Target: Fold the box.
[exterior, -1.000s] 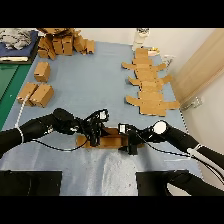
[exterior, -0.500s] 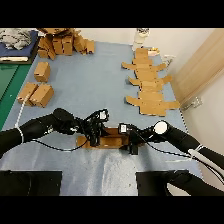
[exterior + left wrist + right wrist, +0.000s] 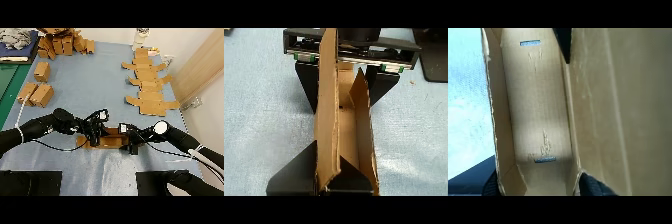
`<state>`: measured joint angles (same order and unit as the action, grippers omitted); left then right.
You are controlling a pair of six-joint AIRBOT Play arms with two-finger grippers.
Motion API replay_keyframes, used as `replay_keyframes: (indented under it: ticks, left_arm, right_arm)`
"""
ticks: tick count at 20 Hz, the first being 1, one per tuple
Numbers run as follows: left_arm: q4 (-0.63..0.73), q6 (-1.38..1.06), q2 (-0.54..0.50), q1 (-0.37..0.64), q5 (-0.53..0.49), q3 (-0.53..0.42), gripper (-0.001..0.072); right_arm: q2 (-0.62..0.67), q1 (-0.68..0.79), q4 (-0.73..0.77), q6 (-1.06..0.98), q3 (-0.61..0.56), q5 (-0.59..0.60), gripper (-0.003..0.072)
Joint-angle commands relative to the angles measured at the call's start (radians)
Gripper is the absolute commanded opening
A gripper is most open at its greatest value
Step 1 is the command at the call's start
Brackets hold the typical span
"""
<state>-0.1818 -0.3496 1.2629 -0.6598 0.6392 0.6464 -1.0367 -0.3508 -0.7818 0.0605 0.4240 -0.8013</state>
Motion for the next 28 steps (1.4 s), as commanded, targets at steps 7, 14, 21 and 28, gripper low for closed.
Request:
replay_keyframes:
  ticks: [7,14,21,28]
  left_arm:
    - [0.043,0.115,0.0,0.0,-0.03,0.001,0.0481]
    - [-0.423,0.55,-0.175,0.001,-0.053,0.0,0.0483]
    - [-0.799,1.462,-0.345,-0.002,0.356,-0.002,0.0008]
    - [-0.161,1.202,-0.13,0.0,0.146,0.065,0.0009]
  right_arm:
    - [0.001,0.0,0.001,0.0,0.0,-0.002,0.0512]
    - [0.001,0.0,0.001,0.0,0.0,-0.002,0.0514]
    - [0.001,0.0,0.001,0.0,0.0,-0.002,0.0514]
    - [0.001,0.0,0.001,0.0,0.0,-0.002,0.0514]
